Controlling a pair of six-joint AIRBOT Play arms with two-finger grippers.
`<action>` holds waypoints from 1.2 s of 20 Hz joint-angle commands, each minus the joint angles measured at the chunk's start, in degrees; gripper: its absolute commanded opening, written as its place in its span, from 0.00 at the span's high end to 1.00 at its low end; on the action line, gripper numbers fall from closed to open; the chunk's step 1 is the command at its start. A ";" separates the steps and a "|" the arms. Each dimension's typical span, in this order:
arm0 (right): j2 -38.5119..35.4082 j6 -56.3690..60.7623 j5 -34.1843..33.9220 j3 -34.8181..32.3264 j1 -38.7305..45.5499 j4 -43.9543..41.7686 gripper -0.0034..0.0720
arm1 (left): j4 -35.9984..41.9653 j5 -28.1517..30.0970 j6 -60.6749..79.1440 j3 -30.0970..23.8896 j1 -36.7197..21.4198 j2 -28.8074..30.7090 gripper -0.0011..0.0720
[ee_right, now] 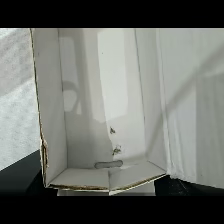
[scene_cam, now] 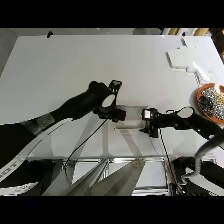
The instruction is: Fold the box and place the chain.
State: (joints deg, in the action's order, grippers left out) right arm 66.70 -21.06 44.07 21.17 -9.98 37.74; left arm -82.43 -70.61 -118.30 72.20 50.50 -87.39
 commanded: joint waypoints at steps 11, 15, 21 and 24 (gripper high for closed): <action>-0.02 0.04 0.04 -0.02 -0.02 -0.04 0.43 | 30.58 19.06 103.71 -30.38 -20.28 18.53 0.03; -0.02 0.04 0.02 -0.02 -0.02 -0.02 0.43 | 51.25 24.92 137.06 -33.27 -19.32 9.94 0.03; -0.02 0.04 0.04 -0.02 -0.02 -0.04 0.43 | 62.71 30.62 145.50 -33.24 -14.71 4.13 0.03; -0.02 0.04 0.04 -0.02 -0.02 -0.04 0.43 | 62.69 31.08 145.06 -33.24 -14.69 4.13 0.03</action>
